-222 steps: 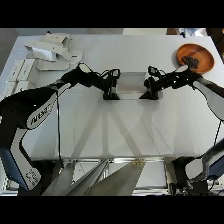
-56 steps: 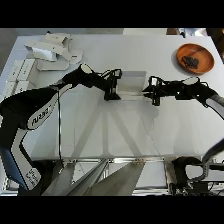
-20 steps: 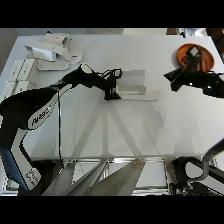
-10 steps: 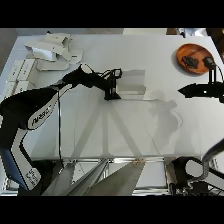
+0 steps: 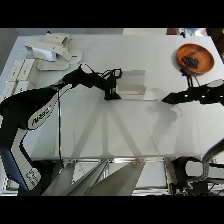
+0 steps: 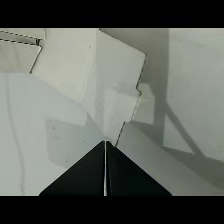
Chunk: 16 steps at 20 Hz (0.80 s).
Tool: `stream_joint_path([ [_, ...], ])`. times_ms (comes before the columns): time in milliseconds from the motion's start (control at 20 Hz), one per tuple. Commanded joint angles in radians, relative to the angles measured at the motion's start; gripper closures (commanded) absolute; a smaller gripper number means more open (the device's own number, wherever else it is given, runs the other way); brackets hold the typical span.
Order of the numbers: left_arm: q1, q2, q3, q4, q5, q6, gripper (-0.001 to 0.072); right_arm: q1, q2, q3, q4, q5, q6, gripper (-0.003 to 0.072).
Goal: Fold the box and place the chain.
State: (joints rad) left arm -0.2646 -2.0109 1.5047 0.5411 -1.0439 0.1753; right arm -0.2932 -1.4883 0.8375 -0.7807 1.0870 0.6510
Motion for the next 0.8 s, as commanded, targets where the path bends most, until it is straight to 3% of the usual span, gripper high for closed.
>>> stream_joint_path([
  [0, 0.001, 0.000, 0.001, 0.000, 0.000, 0.000, 0.0271, 0.029, -0.046, 0.000, 0.047, -0.020, 0.006, 0.0675],
  [200, 0.001, 0.000, 0.001, 0.000, 0.000, 0.000, 0.0271, 0.029, -0.047, 0.000, 0.041, -0.048, 0.006, 0.0673],
  [350, 0.001, 0.000, 0.001, 0.000, 0.000, 0.000, 0.0271, 0.029, -0.032, 0.000, -0.019, 0.004, 0.003, 0.0673],
  [550, 0.001, 0.000, 0.001, 0.000, 0.000, 0.000, 0.0271, -0.023, 0.104, 0.000, -0.046, 0.039, -0.005, 0.0673],
  [750, 0.001, 0.000, 0.001, 0.000, 0.000, 0.000, 0.0271, -0.136, 0.205, 0.000, -0.013, -0.014, -0.004, 0.0674],
])
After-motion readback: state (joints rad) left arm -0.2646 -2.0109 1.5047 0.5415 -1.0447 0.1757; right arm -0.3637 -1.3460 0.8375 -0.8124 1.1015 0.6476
